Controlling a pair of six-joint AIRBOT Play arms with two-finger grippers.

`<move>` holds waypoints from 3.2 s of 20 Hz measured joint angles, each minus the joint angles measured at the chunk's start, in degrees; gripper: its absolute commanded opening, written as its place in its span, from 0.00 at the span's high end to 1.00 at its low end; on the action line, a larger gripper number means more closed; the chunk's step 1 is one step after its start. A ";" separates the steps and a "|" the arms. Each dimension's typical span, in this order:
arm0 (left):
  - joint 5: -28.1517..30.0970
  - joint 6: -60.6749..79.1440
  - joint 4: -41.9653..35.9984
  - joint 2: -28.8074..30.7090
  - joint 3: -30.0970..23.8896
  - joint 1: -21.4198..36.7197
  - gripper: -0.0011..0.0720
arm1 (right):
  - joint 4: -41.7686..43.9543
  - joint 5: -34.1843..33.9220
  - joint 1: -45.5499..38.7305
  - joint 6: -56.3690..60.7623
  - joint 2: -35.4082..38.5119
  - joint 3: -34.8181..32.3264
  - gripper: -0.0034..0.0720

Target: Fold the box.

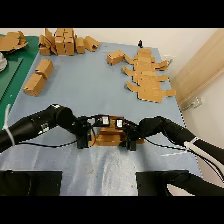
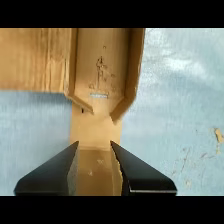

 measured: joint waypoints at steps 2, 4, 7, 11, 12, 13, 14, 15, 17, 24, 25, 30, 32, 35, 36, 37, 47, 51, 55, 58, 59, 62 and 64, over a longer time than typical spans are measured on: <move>2.54 3.28 -1.62 3.82 -4.42 0.63 0.56 | 0.02 0.00 0.00 0.00 0.00 0.00 0.26; 6.93 7.17 -5.95 6.34 -8.63 0.87 0.56 | 0.02 0.00 0.00 -0.02 0.00 0.00 0.26; 14.25 12.17 -14.60 7.30 -12.02 0.81 0.56 | 0.02 0.00 0.00 0.00 0.00 -0.02 0.26; 19.23 15.04 -21.88 7.30 -13.55 0.61 0.56 | 0.00 0.00 0.00 0.00 0.00 0.00 0.26; 19.54 15.32 -22.86 7.30 -13.70 0.61 0.56 | 0.02 0.00 0.00 -0.02 0.00 0.00 0.26; 19.52 15.61 -23.50 7.30 -13.81 0.61 0.56 | 0.02 0.00 0.00 0.00 0.00 0.00 0.26; 19.56 15.82 -23.91 7.30 -13.84 0.61 0.56 | 0.00 0.00 0.00 0.00 0.00 0.00 0.26; 19.45 16.15 -24.30 7.30 -13.90 0.61 0.56 | 0.02 0.00 0.00 -0.02 0.00 0.00 0.26; 19.02 16.41 -24.83 7.30 -13.86 0.61 0.56 | 0.00 0.00 0.00 0.00 0.00 -0.02 0.26; 16.92 17.92 -25.31 5.07 -13.00 0.61 0.56 | 0.00 0.00 0.00 0.00 0.00 0.00 0.26; 16.63 18.95 -25.29 4.42 -12.74 0.61 0.56 | 0.00 0.00 0.00 0.00 0.00 0.00 0.26; 16.72 22.23 -25.20 2.10 -10.97 0.61 0.64 | 0.00 0.00 0.00 0.00 0.00 0.00 0.26; 16.74 22.67 -25.14 1.14 -10.14 0.61 0.68 | 0.00 0.00 0.00 0.00 0.00 0.00 0.26; 16.74 23.06 -25.03 -0.28 -8.76 -0.11 0.68 | 0.00 0.02 0.00 0.00 0.00 0.00 0.26; 16.76 23.10 -25.00 -0.61 -8.37 -0.55 0.80 | 0.00 0.00 0.00 0.00 0.00 0.00 0.26; 16.87 23.21 -25.03 -0.85 -8.11 -0.96 0.97 | 0.00 0.02 0.00 0.00 0.00 0.00 0.26; 19.17 24.26 -25.03 -1.64 -7.41 -2.25 0.97 | 0.00 0.02 0.00 0.00 0.00 0.00 0.26; 19.96 24.35 -25.05 -1.68 -7.41 -2.78 0.97 | 0.00 0.02 0.00 -0.02 0.00 -0.02 0.26; 20.00 24.37 -25.03 -1.70 -7.41 -3.67 0.59 | -0.04 0.02 0.00 -0.04 0.00 0.00 0.26; 19.89 24.33 -25.05 -1.68 -7.41 -3.87 0.22 | -0.13 0.00 0.00 -0.13 0.00 0.00 0.26; 19.71 24.37 -25.00 -1.70 -7.41 -3.93 0.22 | -0.13 0.00 0.00 -0.15 0.02 0.00 0.26; 19.47 24.37 -25.03 -1.70 -7.37 -4.02 0.23 | -0.11 0.00 0.00 -0.13 0.02 0.00 0.26; 18.73 24.35 -25.03 -1.66 -7.30 -4.02 0.50 | -0.11 0.00 0.00 -0.11 0.02 0.00 0.26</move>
